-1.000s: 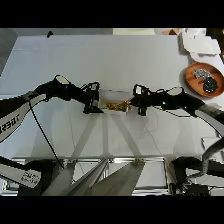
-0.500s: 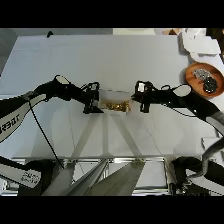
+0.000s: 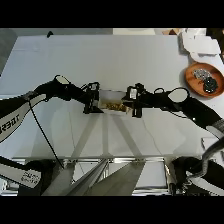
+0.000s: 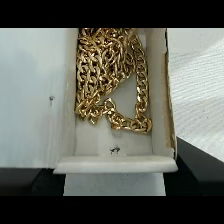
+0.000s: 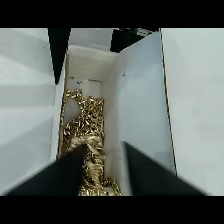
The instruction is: Fold the box and place the chain.
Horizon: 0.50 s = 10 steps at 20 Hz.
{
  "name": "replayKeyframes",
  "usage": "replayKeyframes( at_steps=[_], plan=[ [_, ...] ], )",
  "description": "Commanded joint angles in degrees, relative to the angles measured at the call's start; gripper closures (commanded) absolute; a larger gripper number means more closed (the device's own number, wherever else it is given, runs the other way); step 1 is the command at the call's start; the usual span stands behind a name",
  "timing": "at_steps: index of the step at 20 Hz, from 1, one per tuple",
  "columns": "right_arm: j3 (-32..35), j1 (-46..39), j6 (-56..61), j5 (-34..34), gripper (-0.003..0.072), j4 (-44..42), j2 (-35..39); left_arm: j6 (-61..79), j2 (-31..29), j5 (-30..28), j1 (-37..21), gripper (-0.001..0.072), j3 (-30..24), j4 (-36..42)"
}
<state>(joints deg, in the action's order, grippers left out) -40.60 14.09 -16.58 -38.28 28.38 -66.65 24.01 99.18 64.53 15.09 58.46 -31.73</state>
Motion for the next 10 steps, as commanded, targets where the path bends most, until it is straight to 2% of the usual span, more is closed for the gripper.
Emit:
replayKeyframes(
  at_steps=[1, 4, 7, 10],
  plan=[
    [0.0, 0.6, 0.1, 0.4, 0.0208, -0.2, -0.1, 0.0, 0.0, 0.0, 0.0, 0.0432, 0.0, 0.0],
    [0.0, -2.7, 0.1, -1.8, 0.0208, -0.4, -0.1, 0.0, 0.0, 0.0, 0.0, 0.0432, 0.0, 0.0],
    [0.0, -8.5, -0.7, -10.9, 0.0214, -0.3, -0.1, 0.0, 0.0, 0.0, 0.0, 0.0432, 0.0, 0.0],
    [0.2, -12.7, -3.5, -11.5, 0.0227, -0.3, -0.5, 0.0, 0.0, 0.0, 0.0, 0.0432, 0.0, 0.0]
  ],
)
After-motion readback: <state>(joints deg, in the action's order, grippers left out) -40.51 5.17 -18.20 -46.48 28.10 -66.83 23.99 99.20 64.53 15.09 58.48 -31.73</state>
